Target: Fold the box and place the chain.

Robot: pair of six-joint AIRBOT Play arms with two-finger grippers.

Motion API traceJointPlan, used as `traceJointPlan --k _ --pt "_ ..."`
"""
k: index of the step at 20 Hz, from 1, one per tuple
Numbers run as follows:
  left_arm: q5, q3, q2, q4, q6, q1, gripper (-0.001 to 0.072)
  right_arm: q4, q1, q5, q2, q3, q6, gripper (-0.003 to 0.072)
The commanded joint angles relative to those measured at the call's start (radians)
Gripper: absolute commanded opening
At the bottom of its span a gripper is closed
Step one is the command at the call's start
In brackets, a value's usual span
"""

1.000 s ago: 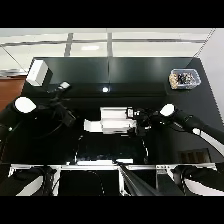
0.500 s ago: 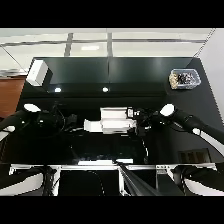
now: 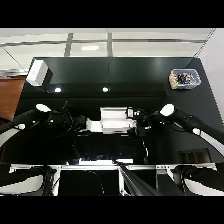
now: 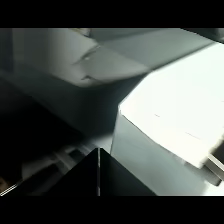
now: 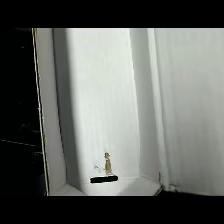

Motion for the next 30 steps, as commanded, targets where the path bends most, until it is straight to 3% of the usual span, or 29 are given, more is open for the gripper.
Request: traceJointPlan --k 1,3,4,9,12,21,26,30 --pt "-0.045 0.039 -0.003 -0.029 0.04 -0.008 0.026 0.0 0.001 0.0 -0.001 0.0 0.0 0.0182" --pt "-0.058 0.069 -0.003 -0.029 0.042 -0.009 0.0582 0.0 0.001 0.0 -0.001 0.0 0.0 0.0182" --pt "-0.069 0.084 -0.003 -0.029 0.043 -0.009 0.0656 0.0 0.001 0.0 -0.001 0.0 0.0 0.0182" --pt "-0.113 0.135 -0.003 -0.037 0.043 -0.015 0.0651 0.0 0.001 0.0 -0.001 0.0 0.0 0.0182" --pt "-0.143 0.14 -0.003 -0.037 0.043 -0.057 0.0537 0.0 0.001 0.0 -0.001 0.0 0.0 0.0182" --pt "-0.095 0.195 -0.003 -0.011 -0.013 -0.14 0.0538 0.0 0.001 0.0 -0.001 0.0 0.001 0.0182" --pt "-0.023 0.314 -0.003 0.246 -0.263 -0.259 0.0538 0.002 0.001 -0.005 -0.001 0.0 0.004 0.0182" --pt "0.019 0.352 -0.003 0.364 -0.438 -0.332 0.0538 0.003 0.001 -0.007 -0.001 0.0 0.006 0.0182"
